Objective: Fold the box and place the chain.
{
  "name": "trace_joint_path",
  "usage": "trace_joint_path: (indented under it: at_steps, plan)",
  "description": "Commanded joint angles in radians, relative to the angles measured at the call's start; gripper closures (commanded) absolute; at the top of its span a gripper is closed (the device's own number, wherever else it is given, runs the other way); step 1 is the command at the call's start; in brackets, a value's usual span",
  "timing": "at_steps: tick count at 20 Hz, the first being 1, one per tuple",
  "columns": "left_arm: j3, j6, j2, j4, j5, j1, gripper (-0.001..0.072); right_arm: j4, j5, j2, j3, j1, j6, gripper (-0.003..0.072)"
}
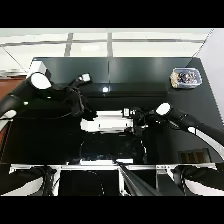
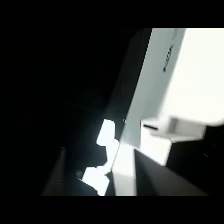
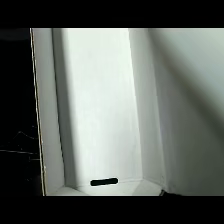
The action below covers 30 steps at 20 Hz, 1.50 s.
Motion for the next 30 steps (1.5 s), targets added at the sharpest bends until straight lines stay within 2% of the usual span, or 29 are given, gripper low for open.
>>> trace_joint_path:
  at_steps: [1,2,3,5,7,9,10,11,12,13,14,19,23,26,28,30]
  plan:
    - [0.002,-0.307,0.042,0.058,-0.257,0.06,0.066,0.002,-0.002,-0.001,0.001,0.001,0.003,0.0193]
    - [-0.01,-0.342,0.034,0.045,-0.336,0.056,0.0685,0.002,-0.002,-0.001,0.001,0.001,0.003,0.0193]
    - [-0.042,-0.35,0.034,-0.01,-0.369,0.043,0.0686,0.002,-0.002,-0.001,0.001,0.001,0.003,0.0193]
    - [-0.14,-0.339,0.043,-0.166,-0.321,0.002,0.0687,0.004,-0.005,-0.001,0.001,0.001,0.003,0.0193]
    - [-0.225,-0.252,0.05,-0.367,-0.173,-0.031,0.0687,0.004,-0.005,-0.001,0.001,0.001,0.003,0.0193]
    - [-0.276,-0.081,0.051,-0.691,0.018,-0.025,0.0686,0.004,-0.005,-0.001,0.001,0.001,0.003,0.0193]
    - [-0.284,-0.038,0.048,-0.797,0.124,-0.019,0.0686,0.004,-0.005,-0.001,0.001,0.001,0.003,0.0193]
    - [-0.282,-0.031,0.04,-0.821,0.241,-0.018,0.0686,0.004,-0.005,-0.001,0.001,0.001,0.003,0.0193]
    - [-0.282,-0.031,0.027,-0.793,0.363,-0.024,0.0686,0.004,-0.005,-0.001,0.001,0.001,0.003,0.0193]
    - [-0.28,-0.032,0.005,-0.741,0.44,-0.031,0.0687,0.004,-0.005,-0.001,0.001,0.001,0.003,0.0193]
    - [-0.276,-0.033,-0.021,-0.689,0.46,-0.035,0.0686,0.004,-0.005,-0.001,0.001,0.001,0.003,0.0193]
    - [-0.214,-0.166,-0.145,-0.385,0.407,-0.089,0.0686,0.004,-0.005,-0.001,0.001,0.001,0.003,0.0193]
    - [-0.184,-0.189,-0.169,-0.312,0.308,-0.104,0.0686,0.004,-0.005,-0.001,0.001,0.001,0.003,0.0193]
    - [-0.14,-0.19,-0.13,-0.235,0.332,-0.095,0.0687,0.004,-0.005,-0.001,0.001,0.001,0.003,0.0193]
    - [-0.113,-0.248,-0.049,-0.172,0.332,-0.066,0.0687,0.004,-0.005,-0.001,0.001,0.001,0.003,0.0193]
    - [-0.13,-0.286,0.06,-0.114,0.314,-0.02,0.0686,0.004,-0.005,0.0,0.001,0.001,0.003,0.0193]
